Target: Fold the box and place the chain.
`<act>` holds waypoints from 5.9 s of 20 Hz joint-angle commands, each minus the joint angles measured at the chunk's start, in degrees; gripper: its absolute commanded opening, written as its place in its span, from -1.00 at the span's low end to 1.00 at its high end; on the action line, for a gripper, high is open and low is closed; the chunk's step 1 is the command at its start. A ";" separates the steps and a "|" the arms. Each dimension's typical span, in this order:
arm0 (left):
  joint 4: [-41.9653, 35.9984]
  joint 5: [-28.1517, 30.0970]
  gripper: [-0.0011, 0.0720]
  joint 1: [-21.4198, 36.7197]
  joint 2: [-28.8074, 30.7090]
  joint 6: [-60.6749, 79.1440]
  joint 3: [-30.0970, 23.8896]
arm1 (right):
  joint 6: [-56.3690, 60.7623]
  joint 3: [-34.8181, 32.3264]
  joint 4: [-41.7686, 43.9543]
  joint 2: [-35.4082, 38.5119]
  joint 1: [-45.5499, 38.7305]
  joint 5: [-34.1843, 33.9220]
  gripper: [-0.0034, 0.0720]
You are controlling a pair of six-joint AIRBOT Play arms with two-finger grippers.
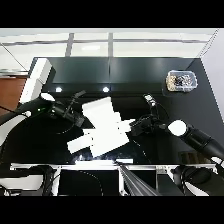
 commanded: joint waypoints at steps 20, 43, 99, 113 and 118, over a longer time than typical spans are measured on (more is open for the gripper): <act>6.69 28.74 -0.90 -18.67 14.14 36.22 0.59 | -9.75 19.76 -37.31 9.40 -25.75 34.95 0.85; 1.68 32.46 -0.90 -21.46 9.16 38.77 -4.68 | -36.00 -0.96 -20.98 8.85 -3.98 21.55 0.85; 1.70 32.50 -0.90 -21.46 9.16 38.80 -4.68 | -62.10 3.30 3.96 -4.39 -3.89 12.96 0.84; 1.68 32.48 -0.90 -21.46 9.16 38.77 -4.68 | -71.60 3.28 6.16 -13.92 -3.87 14.58 0.84; 1.68 32.50 -0.90 -21.46 9.16 38.77 -4.68 | -71.25 3.28 5.97 -14.19 -3.87 14.08 0.84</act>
